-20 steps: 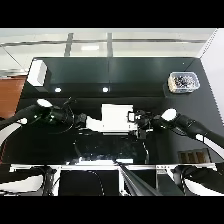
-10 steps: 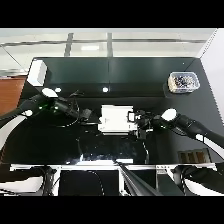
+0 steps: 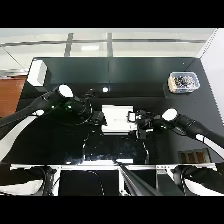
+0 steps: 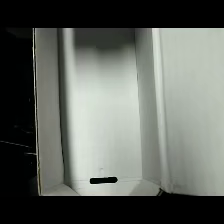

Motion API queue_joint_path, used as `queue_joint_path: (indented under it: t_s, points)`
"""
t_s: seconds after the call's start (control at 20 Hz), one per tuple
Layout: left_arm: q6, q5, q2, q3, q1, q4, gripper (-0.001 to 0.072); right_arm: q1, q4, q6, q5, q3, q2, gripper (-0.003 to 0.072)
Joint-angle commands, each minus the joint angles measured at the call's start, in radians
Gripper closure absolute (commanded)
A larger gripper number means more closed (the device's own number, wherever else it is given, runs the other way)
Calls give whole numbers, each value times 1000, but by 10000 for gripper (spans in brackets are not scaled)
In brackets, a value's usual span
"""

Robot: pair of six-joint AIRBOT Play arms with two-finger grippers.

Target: Fold the box and place the chain.

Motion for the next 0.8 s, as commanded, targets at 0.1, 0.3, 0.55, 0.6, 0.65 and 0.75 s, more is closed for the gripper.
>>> queue_joint_path:
  t_s: [0.1,0.3,0.55,0.6,0.65,0.75]
  points:
    - [-177,89,-1,11,-52,162,307,0,2,0,-2,0,0,563]
    - [-263,102,-1,15,-76,226,307,0,2,0,-2,0,0,563]
    - [-480,104,-1,80,-181,420,314,0,2,0,-2,0,0,563]
    - [-540,104,-1,98,-212,470,314,0,2,0,-1,0,0,563]
    - [-610,104,-1,115,-245,518,314,0,2,0,-2,0,0,563]
    - [-774,105,-1,136,-308,604,314,0,2,0,-1,0,0,563]
